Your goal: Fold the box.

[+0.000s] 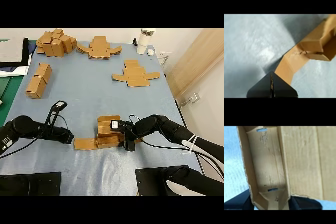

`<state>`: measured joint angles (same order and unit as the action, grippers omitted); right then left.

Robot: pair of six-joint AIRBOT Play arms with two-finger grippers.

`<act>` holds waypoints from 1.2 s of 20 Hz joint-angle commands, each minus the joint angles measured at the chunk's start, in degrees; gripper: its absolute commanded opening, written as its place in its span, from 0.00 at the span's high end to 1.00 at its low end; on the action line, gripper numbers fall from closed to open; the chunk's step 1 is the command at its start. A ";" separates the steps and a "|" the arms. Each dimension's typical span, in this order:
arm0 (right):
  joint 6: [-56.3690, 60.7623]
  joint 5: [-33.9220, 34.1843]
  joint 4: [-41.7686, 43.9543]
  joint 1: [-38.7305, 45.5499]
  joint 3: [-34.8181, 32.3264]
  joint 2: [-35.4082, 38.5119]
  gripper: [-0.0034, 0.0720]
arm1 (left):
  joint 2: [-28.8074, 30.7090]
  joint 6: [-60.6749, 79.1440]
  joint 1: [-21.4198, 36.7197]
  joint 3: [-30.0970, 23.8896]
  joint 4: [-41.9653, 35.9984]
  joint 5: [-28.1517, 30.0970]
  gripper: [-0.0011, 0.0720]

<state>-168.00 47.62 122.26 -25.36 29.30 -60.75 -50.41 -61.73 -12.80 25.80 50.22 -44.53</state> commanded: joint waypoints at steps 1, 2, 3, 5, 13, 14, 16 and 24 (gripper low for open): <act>0.00 0.02 0.00 0.02 0.02 0.00 0.29 | 0.76 -16.39 0.81 -3.37 2.23 -1.14 0.97; 0.00 0.02 0.00 0.02 0.02 0.00 0.29 | 0.74 -16.50 0.02 -4.04 0.39 -1.01 0.97; 0.00 0.02 0.00 0.02 0.02 0.00 0.29 | 0.70 -16.48 -1.11 -4.37 -1.18 -0.68 0.97; 0.00 0.02 0.02 0.00 0.02 0.00 0.29 | -0.20 -16.50 -4.63 -4.46 -4.26 2.62 0.97; 0.00 0.02 0.00 0.00 0.02 0.00 0.29 | -6.01 -16.28 -19.17 -4.42 -16.90 13.27 0.97; 0.00 0.02 0.00 0.00 0.02 0.00 0.29 | -6.01 -16.28 -19.91 -4.33 -18.34 14.25 0.97; 0.00 0.02 0.00 0.02 0.02 0.00 0.29 | -6.01 -16.00 -21.29 -3.06 -19.10 14.84 0.97; 0.00 0.02 0.00 0.02 0.02 0.00 0.29 | -6.03 -18.64 -22.47 2.82 -16.28 15.08 0.97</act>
